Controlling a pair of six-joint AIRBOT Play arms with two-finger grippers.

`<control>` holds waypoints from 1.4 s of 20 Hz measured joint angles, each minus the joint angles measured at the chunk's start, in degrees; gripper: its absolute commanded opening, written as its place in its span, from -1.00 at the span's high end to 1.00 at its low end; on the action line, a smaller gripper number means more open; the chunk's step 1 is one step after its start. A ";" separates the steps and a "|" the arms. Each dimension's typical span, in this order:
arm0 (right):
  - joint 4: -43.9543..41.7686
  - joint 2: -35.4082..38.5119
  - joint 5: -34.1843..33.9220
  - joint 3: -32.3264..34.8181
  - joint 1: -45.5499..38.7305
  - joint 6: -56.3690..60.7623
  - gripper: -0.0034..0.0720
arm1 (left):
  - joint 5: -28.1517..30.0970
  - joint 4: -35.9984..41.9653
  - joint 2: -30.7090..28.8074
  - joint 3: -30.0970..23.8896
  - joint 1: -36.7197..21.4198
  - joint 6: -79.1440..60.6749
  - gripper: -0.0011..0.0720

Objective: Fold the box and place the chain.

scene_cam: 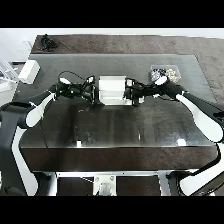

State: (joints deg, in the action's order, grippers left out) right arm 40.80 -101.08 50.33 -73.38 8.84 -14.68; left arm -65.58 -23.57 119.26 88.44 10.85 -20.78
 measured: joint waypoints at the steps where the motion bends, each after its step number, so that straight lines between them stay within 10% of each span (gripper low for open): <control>1: 0.50 0.24 0.04 0.00 -0.22 1.01 0.90 | 0.00 0.00 0.00 0.00 0.00 0.00 0.00; 16: 15.39 13.44 1.77 0.31 -10.23 48.37 0.90 | 0.02 -0.07 0.00 0.00 0.00 -0.04 0.00; 28: 10.12 3.82 7.54 1.90 -13.90 70.14 0.90 | 0.13 -0.07 0.00 0.00 0.00 -0.07 0.00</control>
